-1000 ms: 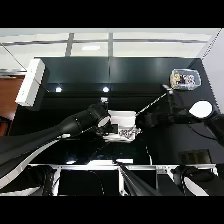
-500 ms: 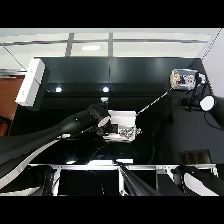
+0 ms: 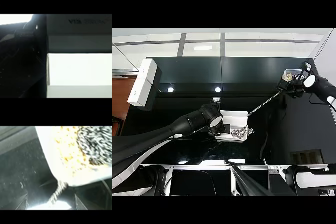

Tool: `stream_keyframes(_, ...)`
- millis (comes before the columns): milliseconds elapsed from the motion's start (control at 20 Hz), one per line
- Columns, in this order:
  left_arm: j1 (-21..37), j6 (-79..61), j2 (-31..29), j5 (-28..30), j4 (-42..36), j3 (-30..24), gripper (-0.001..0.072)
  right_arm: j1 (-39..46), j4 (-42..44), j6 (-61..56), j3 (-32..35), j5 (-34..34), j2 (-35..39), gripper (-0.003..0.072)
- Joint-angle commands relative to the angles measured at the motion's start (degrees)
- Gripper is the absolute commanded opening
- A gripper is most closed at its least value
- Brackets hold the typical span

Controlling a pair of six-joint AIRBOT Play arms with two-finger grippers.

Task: Fold the box and place the chain.

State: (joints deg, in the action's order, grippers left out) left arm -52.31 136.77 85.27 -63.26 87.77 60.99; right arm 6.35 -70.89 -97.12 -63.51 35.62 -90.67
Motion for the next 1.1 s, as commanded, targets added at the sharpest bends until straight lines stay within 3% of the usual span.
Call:
stream_keyframes(0,-0.04,0.0,0.02,-0.04,-0.02,0.04,0.0033,0.07,2.01,-0.09,-3.45,1.66,-3.93,0.07)
stream_keyframes(50,-0.04,0.0,0.02,-0.04,-0.02,0.04,0.0034,0.07,1.88,-0.09,-3.45,1.68,-3.93,0.0699)
stream_keyframes(100,-0.04,0.0,0.02,-0.04,-0.02,0.04,0.0033,0.07,1.9,-0.09,-3.45,1.92,-3.91,0.0579)
stream_keyframes(150,-0.04,0.0,0.02,-0.04,-0.02,0.04,0.0033,0.09,1.9,-0.11,-3.5,2.75,-3.87,0.0341)
stream_keyframes(200,-0.04,0.0,0.02,-0.04,-0.02,0.04,0.0034,0.09,1.86,-0.09,-3.58,4.33,-3.74,0.015)
stream_keyframes(250,-0.04,0.0,0.02,-0.02,-0.02,0.04,0.0034,0.09,1.84,-0.02,-3.63,6.32,-3.39,0.0021)
stream_keyframes(450,-0.04,0.0,0.02,-0.02,-0.02,0.04,0.0033,0.07,1.7,7.43,-3.63,13.05,2.54,0.0019)
stream_keyframes(650,-0.04,0.0,0.02,-0.02,-0.02,0.04,0.0033,-0.09,-1.97,13.79,-3.3,28.09,18.45,0.0019)
stream_keyframes(750,-0.04,0.0,0.02,-0.02,0.0,0.04,0.0033,-0.04,-3.41,15.28,-1.36,31.87,28.3,0.0019)
stream_keyframes(900,-0.04,0.0,0.02,-0.02,0.0,0.04,0.0033,-0.04,2.1,18.82,3.91,38.95,41.09,0.0019)
stream_keyframes(1050,-0.04,0.0,0.02,-0.02,-0.02,0.04,0.0033,-0.09,12.24,21.44,10.12,47.01,48.0,0.0019)
